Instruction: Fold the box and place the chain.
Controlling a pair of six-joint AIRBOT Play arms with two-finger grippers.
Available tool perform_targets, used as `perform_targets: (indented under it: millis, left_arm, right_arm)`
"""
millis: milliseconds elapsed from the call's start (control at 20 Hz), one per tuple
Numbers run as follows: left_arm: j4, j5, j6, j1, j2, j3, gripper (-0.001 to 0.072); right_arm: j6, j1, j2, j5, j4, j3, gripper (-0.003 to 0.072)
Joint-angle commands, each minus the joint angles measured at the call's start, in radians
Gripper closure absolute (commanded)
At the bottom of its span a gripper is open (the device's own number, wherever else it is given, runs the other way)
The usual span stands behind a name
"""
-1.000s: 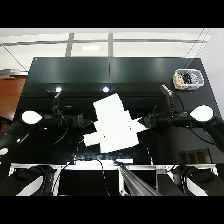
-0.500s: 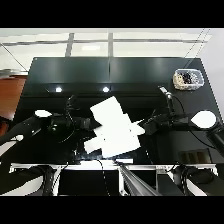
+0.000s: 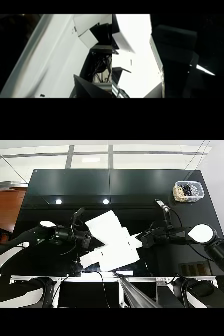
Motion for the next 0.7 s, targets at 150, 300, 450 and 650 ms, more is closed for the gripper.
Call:
perform_targets:
  millis: [150,300,450,650]
  left_arm:
    - [0.006,-0.017,0.093,-0.002,-0.007,0.002,0.0243]
    - [0.005,0.005,0.098,-0.003,-0.007,0.002,0.0413]
    - [0.002,0.006,0.098,-0.003,-0.007,0.002,0.0614]
    - [0.002,0.019,0.149,-0.002,-0.006,0.002,0.0679]
  right_arm:
    - [0.007,0.003,0.001,0.001,-0.003,0.000,0.0664]
    - [0.007,0.003,0.001,0.022,-0.005,0.000,0.0664]
    - [0.015,0.003,0.001,0.031,-0.004,0.000,0.0642]
    - [0.033,-0.004,0.001,0.040,-0.045,0.004,-0.0010]
